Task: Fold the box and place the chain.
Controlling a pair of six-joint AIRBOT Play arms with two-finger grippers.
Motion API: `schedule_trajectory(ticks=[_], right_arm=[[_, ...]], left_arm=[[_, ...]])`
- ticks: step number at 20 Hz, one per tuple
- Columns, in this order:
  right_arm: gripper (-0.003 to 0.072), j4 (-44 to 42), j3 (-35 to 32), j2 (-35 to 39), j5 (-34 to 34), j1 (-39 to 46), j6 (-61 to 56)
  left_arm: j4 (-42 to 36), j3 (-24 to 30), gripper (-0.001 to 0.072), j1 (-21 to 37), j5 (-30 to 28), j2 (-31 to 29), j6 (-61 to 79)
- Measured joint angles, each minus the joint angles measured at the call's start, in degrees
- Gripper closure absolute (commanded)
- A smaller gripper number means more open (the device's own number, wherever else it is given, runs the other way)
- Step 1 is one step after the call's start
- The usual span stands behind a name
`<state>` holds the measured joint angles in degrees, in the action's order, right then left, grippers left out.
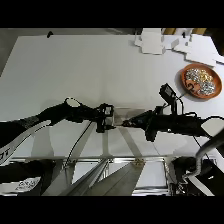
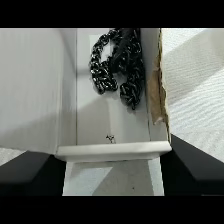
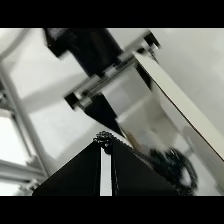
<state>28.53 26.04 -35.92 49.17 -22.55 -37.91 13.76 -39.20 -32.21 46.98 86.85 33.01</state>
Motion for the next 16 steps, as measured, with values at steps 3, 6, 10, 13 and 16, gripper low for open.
schedule_trajectory(ticks=[3,6,10,13,16], right_arm=[[0.0664,-2.47,0.0,-0.37,-3.08,-2.86,3.78],[0.0663,-1.36,0.0,-2.32,-5.05,-4.55,5.44],[0.0474,1.18,-0.02,-7.17,-6.75,-5.33,6.14],[0.0454,2.49,0.46,-8.48,-7.52,-5.53,6.58],[0.0392,4.7,1.62,-6.08,-7.56,-4.61,7.87]], left_arm=[[0.0,0.0,0.022,0.0,0.0,-0.02,0.0],[0.0,0.0,0.022,0.0,0.0,0.0,0.0],[0.0,0.0,0.022,0.0,0.0,-0.02,0.0],[0.0,0.0,0.022,0.0,0.0,-0.02,0.0],[-0.02,0.0,0.022,0.0,0.0,-0.02,0.0]])
